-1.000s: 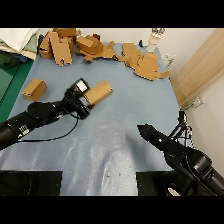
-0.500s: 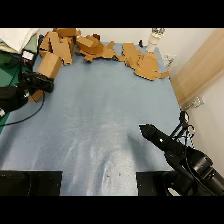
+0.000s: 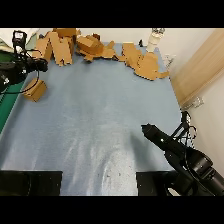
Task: Fold the box.
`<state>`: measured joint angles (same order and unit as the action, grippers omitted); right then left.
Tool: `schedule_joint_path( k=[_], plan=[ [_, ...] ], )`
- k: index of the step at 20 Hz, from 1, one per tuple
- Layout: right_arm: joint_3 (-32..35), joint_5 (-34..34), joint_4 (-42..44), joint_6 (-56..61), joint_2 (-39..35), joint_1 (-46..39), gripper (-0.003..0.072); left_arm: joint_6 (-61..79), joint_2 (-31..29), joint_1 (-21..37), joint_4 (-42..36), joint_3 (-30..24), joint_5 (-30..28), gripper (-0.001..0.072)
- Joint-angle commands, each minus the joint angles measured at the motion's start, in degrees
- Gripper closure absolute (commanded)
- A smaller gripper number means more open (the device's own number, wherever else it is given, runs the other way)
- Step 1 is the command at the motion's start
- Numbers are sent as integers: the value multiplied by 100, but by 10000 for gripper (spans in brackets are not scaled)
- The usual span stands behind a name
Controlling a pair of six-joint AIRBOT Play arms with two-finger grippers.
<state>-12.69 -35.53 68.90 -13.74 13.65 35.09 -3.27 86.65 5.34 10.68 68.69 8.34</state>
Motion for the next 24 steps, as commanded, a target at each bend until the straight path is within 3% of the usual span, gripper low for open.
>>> schedule_joint_path(
  k=[1,4,8,10,13,19,21,23,24],
  plan=[
    [4,-243,-129,149,-2,-2,683,-129,702,184,63,428,42,296],
    [4,-291,-278,348,127,-2,683,-125,844,323,476,415,22,298],
    [4,-179,-262,389,529,0,684,-127,841,404,479,264,24,295],
    [2,81,-247,389,708,2,683,-157,844,404,455,157,24,11],
    [2,444,-247,437,817,2,683,-258,839,407,457,111,4,11],
    [2,463,-245,439,817,2,683,-282,640,398,450,114,-4,12],
    [2,470,-247,437,817,2,683,-280,330,352,450,114,367,12],
    [2,684,-234,402,824,24,682,-341,-24,289,459,111,1373,13],
    [-15,815,-236,297,866,39,682,-566,-186,271,485,111,2131,186]
  ],
)
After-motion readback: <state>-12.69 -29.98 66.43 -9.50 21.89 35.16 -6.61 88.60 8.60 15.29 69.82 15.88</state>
